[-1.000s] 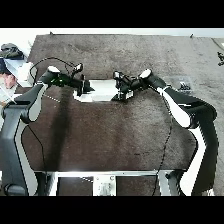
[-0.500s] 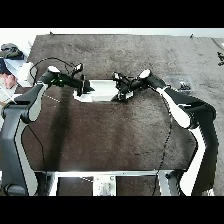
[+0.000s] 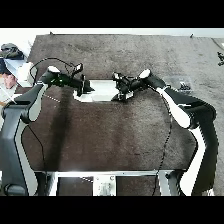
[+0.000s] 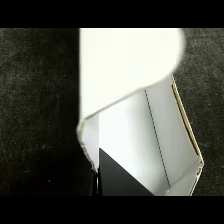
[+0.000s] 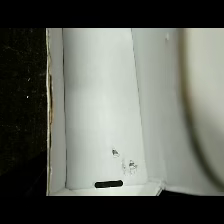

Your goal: Fold the box and place the chain.

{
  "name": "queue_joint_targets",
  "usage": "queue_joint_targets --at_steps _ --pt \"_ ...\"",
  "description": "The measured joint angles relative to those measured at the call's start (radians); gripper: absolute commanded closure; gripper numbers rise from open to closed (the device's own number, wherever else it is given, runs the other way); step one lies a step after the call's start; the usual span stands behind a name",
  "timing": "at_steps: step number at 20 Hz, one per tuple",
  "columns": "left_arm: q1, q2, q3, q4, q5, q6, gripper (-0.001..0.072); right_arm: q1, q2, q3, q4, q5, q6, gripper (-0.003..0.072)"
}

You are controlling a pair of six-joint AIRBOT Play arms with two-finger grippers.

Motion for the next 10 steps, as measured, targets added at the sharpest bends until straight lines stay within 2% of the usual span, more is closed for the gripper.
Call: queue_joint_targets --at_steps 10 --pt "0.000 0.000 0.000 0.000 0.000 0.002 0.0699 0.000 0.000 0.000 -0.002 -0.014 0.002 0.0412"
